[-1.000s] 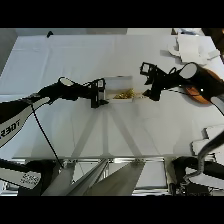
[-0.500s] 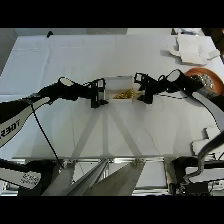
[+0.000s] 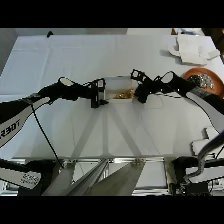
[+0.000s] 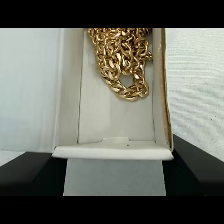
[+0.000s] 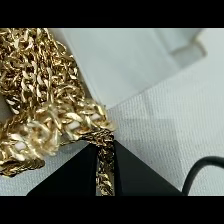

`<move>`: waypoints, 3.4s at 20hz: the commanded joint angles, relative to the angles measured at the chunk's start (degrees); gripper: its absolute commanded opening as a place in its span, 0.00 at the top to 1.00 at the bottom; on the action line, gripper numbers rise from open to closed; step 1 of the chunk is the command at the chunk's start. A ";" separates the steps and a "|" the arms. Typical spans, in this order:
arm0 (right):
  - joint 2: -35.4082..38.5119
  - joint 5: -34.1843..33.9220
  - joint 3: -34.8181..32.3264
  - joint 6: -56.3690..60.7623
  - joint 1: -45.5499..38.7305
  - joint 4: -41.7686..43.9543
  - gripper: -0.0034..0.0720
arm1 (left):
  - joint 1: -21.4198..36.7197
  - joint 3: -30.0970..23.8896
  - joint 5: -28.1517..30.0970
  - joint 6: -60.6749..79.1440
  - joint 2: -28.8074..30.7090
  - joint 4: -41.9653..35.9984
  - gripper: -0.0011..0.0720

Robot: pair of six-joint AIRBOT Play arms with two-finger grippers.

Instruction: Fold the box and place the chain.

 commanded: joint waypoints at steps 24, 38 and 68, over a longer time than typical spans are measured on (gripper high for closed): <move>18.18 6.71 -0.04 11.04 2.67 17.49 0.94 | 0.00 -0.02 0.00 0.02 -0.02 0.02 0.63; 16.52 13.38 -0.85 -2.73 -7.61 6.34 0.48 | 0.00 -0.02 0.00 0.02 -0.02 0.02 0.63; 4.68 10.99 -0.85 -16.57 -1.53 9.42 0.89 | 0.00 -0.02 0.00 0.02 -0.02 0.02 0.63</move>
